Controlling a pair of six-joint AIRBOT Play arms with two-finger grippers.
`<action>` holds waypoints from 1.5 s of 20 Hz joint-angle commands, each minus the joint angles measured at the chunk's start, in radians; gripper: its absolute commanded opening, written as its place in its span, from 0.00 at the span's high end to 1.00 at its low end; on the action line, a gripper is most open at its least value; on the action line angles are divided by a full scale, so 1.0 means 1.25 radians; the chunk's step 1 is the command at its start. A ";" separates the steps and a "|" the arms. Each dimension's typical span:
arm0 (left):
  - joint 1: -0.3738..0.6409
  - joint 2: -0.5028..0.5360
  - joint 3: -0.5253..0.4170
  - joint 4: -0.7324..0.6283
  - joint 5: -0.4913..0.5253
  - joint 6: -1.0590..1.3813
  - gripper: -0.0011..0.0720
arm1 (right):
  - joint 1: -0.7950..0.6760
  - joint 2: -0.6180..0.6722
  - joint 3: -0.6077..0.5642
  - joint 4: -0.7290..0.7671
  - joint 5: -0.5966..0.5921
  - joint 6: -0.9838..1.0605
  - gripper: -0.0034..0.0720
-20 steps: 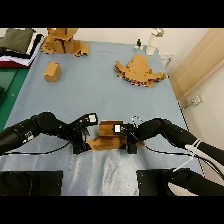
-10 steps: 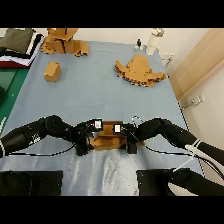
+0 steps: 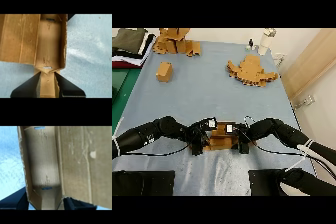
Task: Fold the box.
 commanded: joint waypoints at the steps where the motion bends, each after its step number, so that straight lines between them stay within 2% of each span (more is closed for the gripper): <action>1: -0.001 -0.005 0.000 -0.015 0.001 0.002 0.66 | 0.000 0.000 0.000 0.000 0.000 0.000 0.29; 2: -0.001 -0.008 0.000 -0.028 0.002 0.005 0.79 | 0.000 0.000 0.000 0.000 0.000 0.000 0.29; 3: -0.001 -0.011 0.000 -0.039 0.002 0.011 0.84 | 0.000 0.000 0.000 0.000 0.000 0.000 0.29; 9: -0.009 -0.038 0.000 -0.109 0.030 0.057 0.84 | 0.000 0.000 0.000 0.000 0.000 0.000 0.29; 13: -0.016 -0.038 0.000 -0.108 0.059 0.057 0.84 | 0.000 0.000 0.000 0.000 0.000 0.000 0.29; 14: -0.016 -0.038 0.000 -0.108 0.059 0.057 0.73 | 0.000 0.000 0.000 0.000 0.000 0.000 0.29; 15: -0.016 -0.038 0.000 -0.108 0.059 0.057 0.46 | 0.000 0.000 0.000 0.000 0.000 0.000 0.29; 16: -0.016 -0.038 0.000 -0.108 0.059 0.057 0.38 | 0.000 0.000 0.000 0.000 0.000 0.000 0.29; 19: -0.016 -0.038 0.000 -0.108 0.058 0.057 0.37 | 0.000 0.000 0.000 0.000 0.000 0.000 0.29; 20: -0.016 -0.038 0.000 -0.108 0.058 0.056 0.25 | 0.000 0.000 0.000 0.000 0.000 0.000 0.29; 21: -0.016 -0.038 0.000 -0.110 0.056 0.056 0.23 | 0.000 0.000 0.000 0.000 0.000 0.000 0.29; 27: -0.015 -0.038 0.000 -0.110 0.046 0.055 0.23 | 0.000 0.000 0.000 0.000 0.000 0.000 0.29; 28: -0.015 -0.037 0.000 -0.110 0.039 0.052 0.44 | 0.000 0.000 0.000 0.000 0.000 0.000 0.29; 29: -0.014 -0.034 0.000 -0.100 0.025 0.052 0.94 | 0.000 0.000 0.000 0.000 0.000 0.000 0.29; 30: -0.014 -0.030 0.000 -0.076 0.020 0.028 0.97 | 0.000 0.000 0.000 0.000 0.000 0.000 0.29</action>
